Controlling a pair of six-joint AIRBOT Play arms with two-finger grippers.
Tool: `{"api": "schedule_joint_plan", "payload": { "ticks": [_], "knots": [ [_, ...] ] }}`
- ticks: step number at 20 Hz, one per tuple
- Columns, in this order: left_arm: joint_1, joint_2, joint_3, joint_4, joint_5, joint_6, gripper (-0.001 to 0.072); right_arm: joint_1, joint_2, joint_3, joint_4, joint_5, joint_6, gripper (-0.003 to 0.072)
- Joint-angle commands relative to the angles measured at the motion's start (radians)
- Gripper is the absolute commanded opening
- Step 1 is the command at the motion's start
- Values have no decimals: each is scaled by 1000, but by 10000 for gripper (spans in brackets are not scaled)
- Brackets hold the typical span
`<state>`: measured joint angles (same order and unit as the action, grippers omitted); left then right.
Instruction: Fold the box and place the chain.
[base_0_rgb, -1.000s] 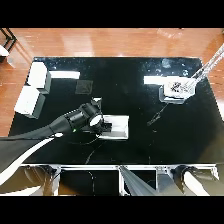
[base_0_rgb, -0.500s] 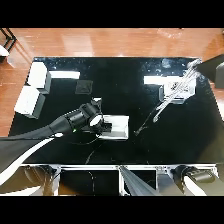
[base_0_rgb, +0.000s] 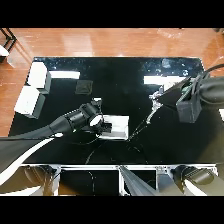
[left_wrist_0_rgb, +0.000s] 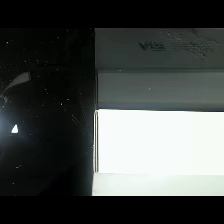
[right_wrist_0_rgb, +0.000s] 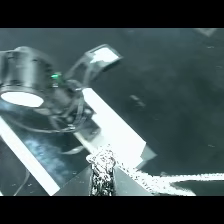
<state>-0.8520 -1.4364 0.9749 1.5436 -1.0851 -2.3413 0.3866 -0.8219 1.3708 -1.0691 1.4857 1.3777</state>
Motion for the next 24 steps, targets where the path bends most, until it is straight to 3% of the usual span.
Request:
{"api": "schedule_joint_plan", "payload": {
  "ticks": [1, 10, 24],
  "knots": [
    [0, 0, 0, 0, -2, 3, 20, 34, 0, -15, 29, -11, 6, 22],
    [0, 0, 0, 0, -1, 3, 20, 33, 0, -15, 246, -134, -9, 22],
    [0, 0, 0, 0, -1, 4, 20, 98, -52, -15, 297, -239, -9, 21]
  ]
}}
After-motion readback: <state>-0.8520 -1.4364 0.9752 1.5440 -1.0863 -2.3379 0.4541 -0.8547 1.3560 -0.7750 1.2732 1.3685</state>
